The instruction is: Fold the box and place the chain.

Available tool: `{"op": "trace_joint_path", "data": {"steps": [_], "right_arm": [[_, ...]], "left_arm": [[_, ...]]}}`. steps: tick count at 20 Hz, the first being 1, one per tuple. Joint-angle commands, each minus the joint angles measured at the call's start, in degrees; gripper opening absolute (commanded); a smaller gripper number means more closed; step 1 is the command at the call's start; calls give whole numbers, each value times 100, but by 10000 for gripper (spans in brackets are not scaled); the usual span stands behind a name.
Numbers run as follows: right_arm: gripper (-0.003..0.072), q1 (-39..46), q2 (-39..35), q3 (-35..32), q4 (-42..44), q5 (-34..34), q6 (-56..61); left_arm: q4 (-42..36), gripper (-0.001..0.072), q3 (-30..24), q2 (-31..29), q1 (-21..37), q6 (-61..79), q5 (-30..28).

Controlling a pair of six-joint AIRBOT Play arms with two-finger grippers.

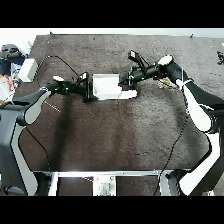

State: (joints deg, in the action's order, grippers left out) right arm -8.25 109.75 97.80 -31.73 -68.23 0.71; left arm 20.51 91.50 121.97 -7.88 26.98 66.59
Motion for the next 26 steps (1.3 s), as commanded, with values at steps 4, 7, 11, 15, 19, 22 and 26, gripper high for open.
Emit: {"op": "trace_joint_path", "data": {"steps": [4, 7, 11, 15, 19, 22, 26], "right_arm": [[11, -326, 299, -2, 468, 1495, -573], [11, -295, 476, -2, 452, 1781, -568], [11, -286, 588, -9, 450, 1832, -566], [11, -286, 647, -15, 234, 1808, -566], [11, -286, 654, -15, 236, 1810, -566], [11, -286, 645, -9, 238, 1812, -566], [11, -258, 267, 4, 234, 1698, -540]], "left_arm": [[0, 299, -2, 4, 0, 4, 2], [2, 299, -2, 4, 0, 4, 2], [0, 299, -2, 4, 0, 4, 4], [0, 299, -2, 4, 0, 4, 4], [2, 299, -2, 4, 0, 4, 4], [0, 299, -2, 4, 0, 4, 4], [0, 299, -2, 4, 0, 4, 2]]}}
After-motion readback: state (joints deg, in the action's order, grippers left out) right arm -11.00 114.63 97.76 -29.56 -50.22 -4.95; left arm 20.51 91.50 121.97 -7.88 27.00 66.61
